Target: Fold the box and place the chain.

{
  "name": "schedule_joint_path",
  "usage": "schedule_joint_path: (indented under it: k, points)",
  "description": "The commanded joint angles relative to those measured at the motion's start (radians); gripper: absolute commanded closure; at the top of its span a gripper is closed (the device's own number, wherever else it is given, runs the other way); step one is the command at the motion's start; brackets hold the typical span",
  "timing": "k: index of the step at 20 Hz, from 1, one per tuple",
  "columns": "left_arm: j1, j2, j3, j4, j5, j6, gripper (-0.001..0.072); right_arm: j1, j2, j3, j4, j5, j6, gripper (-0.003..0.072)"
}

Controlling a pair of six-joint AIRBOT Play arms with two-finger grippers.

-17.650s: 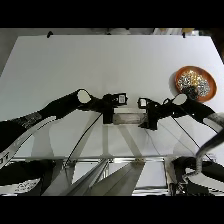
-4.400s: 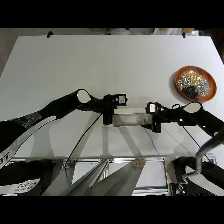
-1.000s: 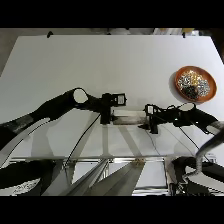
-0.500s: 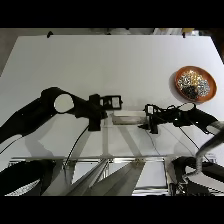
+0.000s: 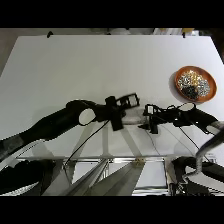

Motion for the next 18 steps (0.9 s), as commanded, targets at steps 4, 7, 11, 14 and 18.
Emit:
schedule_joint_path:
  k: [4,7,11,14,18]
  points:
    - [0.05,-0.123,-0.001,-0.001,0.215,-0.246,0.0708,0.0,0.0,0.0,0.0,0.0,0.0,0.0287]
    - [0.048,-0.156,-0.001,-0.001,0.19,-0.247,0.0703,0.0,0.0,0.0,0.0,0.0,0.0,0.0287]
    - [0.056,-0.09,0.0,0.09,0.092,-0.24,0.0703,0.0,0.0,0.0,0.0,0.0,0.0,0.0288]
    - [0.063,0.034,0.0,0.261,-0.129,-0.24,0.0703,0.0,0.0,0.0,0.0,0.0,0.0,0.0288]
    - [0.076,0.086,-0.007,0.388,-0.495,-0.153,0.0702,0.0,0.0,0.0,0.0,0.002,0.0,0.0287]
